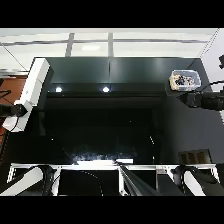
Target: Fold the box and place the chain.
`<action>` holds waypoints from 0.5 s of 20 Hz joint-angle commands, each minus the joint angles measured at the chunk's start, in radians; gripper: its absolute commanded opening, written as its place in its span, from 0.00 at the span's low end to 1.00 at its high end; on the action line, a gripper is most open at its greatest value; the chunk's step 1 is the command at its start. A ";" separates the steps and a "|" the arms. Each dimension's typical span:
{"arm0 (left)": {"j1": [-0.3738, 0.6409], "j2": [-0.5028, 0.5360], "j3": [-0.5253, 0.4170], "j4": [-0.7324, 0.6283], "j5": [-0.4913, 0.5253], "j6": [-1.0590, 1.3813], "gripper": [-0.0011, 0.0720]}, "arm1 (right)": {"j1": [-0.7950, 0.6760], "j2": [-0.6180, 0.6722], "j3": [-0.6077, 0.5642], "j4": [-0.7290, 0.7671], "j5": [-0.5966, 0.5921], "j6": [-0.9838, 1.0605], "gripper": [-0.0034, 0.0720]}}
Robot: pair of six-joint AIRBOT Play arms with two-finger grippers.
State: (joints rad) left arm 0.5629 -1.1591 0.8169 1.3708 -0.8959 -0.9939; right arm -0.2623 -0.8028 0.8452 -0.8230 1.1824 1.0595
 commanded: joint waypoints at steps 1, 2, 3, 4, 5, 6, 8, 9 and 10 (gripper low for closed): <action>0.002 -0.038 -0.002 -0.055 0.061 0.057 0.47 | 0.000 0.000 0.001 -0.001 -0.002 0.008 0.06; 0.002 -0.051 -0.001 -0.076 0.068 0.071 0.48 | 0.000 0.000 0.001 -0.001 -0.002 0.009 0.06; 0.002 -0.065 -0.001 -0.110 0.068 0.093 0.51 | 0.000 0.000 0.001 -0.001 -0.002 0.011 0.06; 0.002 -0.078 -0.001 -0.129 0.068 0.094 0.64 | 0.000 0.000 0.001 -0.002 -0.002 0.011 0.06; 0.002 -0.088 -0.001 -0.128 0.075 0.093 0.90 | 0.000 0.000 0.001 -0.002 -0.003 0.012 0.06; 0.002 -0.089 -0.001 -0.116 0.081 0.091 1.00 | 0.000 0.000 0.001 -0.002 -0.003 0.019 0.06; 0.002 -0.071 0.007 -0.074 0.078 0.089 1.00 | 0.000 0.000 0.001 -0.001 0.000 0.024 0.06; 0.002 -0.054 0.020 -0.069 0.071 0.089 1.00 | 0.000 0.000 0.001 -0.001 0.000 0.026 0.06; 0.002 -0.035 0.037 -0.070 0.061 0.089 1.00 | 0.000 0.000 0.001 -0.001 0.000 0.026 0.06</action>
State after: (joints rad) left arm 0.5640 -1.2182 0.8307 1.2865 -0.8291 -0.9115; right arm -0.2623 -0.8028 0.8452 -0.8249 1.1805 1.0786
